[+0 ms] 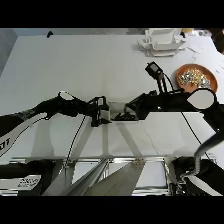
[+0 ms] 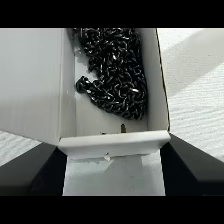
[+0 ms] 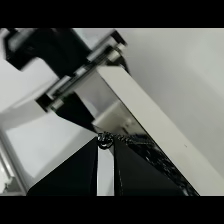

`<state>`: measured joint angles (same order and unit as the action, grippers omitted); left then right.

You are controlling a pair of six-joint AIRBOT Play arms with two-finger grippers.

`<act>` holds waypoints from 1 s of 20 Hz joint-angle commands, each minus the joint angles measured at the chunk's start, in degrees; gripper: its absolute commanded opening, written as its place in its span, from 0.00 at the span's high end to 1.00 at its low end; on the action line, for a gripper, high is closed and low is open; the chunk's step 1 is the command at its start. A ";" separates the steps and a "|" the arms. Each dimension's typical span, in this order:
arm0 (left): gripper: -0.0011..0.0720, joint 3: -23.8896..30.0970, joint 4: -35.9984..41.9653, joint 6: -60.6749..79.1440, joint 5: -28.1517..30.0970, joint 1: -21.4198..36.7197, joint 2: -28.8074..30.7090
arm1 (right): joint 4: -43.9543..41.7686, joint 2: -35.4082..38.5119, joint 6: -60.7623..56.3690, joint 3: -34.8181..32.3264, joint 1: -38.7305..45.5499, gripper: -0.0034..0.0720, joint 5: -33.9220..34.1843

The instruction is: Fold the box and place the chain.

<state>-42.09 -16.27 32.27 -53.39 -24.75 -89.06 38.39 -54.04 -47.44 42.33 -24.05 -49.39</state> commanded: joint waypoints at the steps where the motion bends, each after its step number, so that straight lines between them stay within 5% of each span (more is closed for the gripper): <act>1: 0.79 0.00 -0.02 0.02 0.02 0.02 0.04 | -4.42 -2.82 3.02 0.04 -4.35 0.92 3.82; 4: 0.79 0.00 -0.02 0.02 0.02 0.02 0.04 | -3.54 -7.43 2.99 0.04 -6.69 0.92 3.98; 9: 0.79 0.00 -0.02 0.02 0.02 0.02 0.04 | -3.32 -9.64 2.97 0.59 -7.30 0.62 3.67; 13: 0.79 0.00 -0.02 0.02 0.02 0.02 0.04 | -0.76 -9.64 2.97 8.55 -5.03 0.65 -1.14; 16: 0.79 0.00 -0.02 0.02 0.02 0.02 0.04 | 3.80 -9.66 2.91 15.96 -0.26 0.76 -4.28; 18: 0.79 0.00 -0.02 0.02 0.02 0.02 0.04 | 7.13 -9.73 2.93 17.57 3.54 0.92 -4.07; 20: 0.79 0.00 -0.02 0.02 0.02 0.02 0.04 | 11.85 -10.88 1.51 17.57 6.29 0.92 -5.70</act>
<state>-42.09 -16.27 32.29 -53.39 -24.75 -89.03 44.03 -64.10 -44.62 57.84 -21.61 -52.80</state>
